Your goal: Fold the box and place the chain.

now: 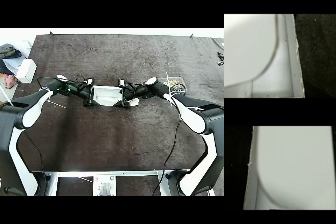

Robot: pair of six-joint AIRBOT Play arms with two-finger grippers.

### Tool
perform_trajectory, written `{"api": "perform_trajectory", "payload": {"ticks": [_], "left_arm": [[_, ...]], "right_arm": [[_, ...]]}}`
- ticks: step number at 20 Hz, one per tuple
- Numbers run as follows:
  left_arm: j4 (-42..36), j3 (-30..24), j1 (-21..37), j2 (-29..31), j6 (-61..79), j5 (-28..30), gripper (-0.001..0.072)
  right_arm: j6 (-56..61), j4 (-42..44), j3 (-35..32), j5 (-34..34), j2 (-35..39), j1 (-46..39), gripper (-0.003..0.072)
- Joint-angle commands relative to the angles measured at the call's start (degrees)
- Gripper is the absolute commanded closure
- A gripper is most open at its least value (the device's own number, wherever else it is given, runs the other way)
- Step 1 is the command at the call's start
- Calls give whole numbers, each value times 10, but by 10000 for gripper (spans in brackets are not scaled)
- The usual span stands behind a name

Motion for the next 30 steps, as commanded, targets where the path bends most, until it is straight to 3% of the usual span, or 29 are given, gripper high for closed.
{"api": "perform_trajectory", "payload": {"ticks": [1, 7, 15, 16, 17, 18, 22, 23, 24, 28, 30], "left_arm": [[0, 0, 0, 0, -2, 1, 306], [0, 0, 0, 0, -2, 1, 306], [0, 0, 0, 0, -4, 1, 306], [0, 0, 0, 0, -4, 1, 306], [0, 0, 0, 0, -4, 1, 306], [0, 0, 0, 0, -4, 1, 306], [0, 0, 0, 0, -4, 1, 306], [0, 0, 0, 0, -4, 1, 306], [0, 0, 0, 0, -4, 1, 306], [0, 0, 0, 0, -4, 1, 306], [0, 0, 0, 0, -4, 1, 306]], "right_arm": [[1, -51, 1, 2, 24, -1, 91], [24, -119, 1, 2, 60, -4, 92], [185, -213, 1, 4, 133, -6, 103], [195, -213, 1, 10, 135, -6, 132], [196, -213, 1, 22, 135, -6, 310], [197, -218, 1, 40, 135, -6, 424], [237, -205, 0, 77, 135, -6, 423], [236, -175, -2, 77, 134, -6, 503], [230, -136, -2, 77, 132, -6, 700], [231, -15, -2, 24, 104, -5, 696], [230, -3, -2, -7, 99, -4, 696]]}}
